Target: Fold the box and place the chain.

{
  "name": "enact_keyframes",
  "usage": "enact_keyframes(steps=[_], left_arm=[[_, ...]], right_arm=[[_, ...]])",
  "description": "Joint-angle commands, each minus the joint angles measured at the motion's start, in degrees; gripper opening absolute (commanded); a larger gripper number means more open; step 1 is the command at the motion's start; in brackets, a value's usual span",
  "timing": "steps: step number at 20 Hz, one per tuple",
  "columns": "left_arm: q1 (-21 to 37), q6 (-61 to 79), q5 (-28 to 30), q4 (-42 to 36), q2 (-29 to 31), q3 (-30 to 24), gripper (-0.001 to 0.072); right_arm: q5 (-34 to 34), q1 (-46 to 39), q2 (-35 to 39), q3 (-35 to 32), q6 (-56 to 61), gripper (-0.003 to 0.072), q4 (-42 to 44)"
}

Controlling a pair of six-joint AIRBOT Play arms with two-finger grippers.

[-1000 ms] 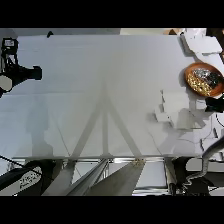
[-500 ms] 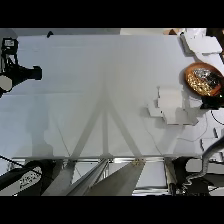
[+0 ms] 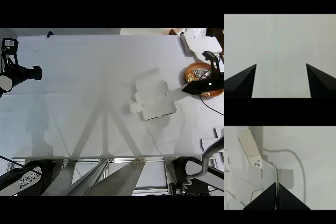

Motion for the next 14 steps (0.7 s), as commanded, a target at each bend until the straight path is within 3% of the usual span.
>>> enact_keyframes(steps=[1, 6, 9, 12, 14], left_arm=[[0.0, 0.0, 0.0, 0.0, 0.0, 0.0, 0.0702], [0.0, 0.0, 0.0, 0.0, 0.0, 0.0, 0.0702], [0.0, 0.0, 0.0, 0.0, 0.0, 0.0, 0.0702], [0.0, 0.0, 0.0, 0.0, 0.0, 0.0, 0.0702], [0.0, 0.0, 0.0, 0.0, 0.0, 0.0, 0.0702]], right_arm=[[-4.5, 6.6, 5.1, -5.4, -2.1, 0.0011, 7.4], [-11.3, 13.6, 5.7, -8.3, -7.0, 0.0011, 22.0], [-18.1, 18.4, 5.7, -10.5, -6.3, 0.0010, 23.5], [-26.6, 21.2, 5.7, -16.3, -6.3, 0.0010, 26.4], [-35.1, 22.8, 5.7, -21.7, -7.7, 0.0010, 33.1]])
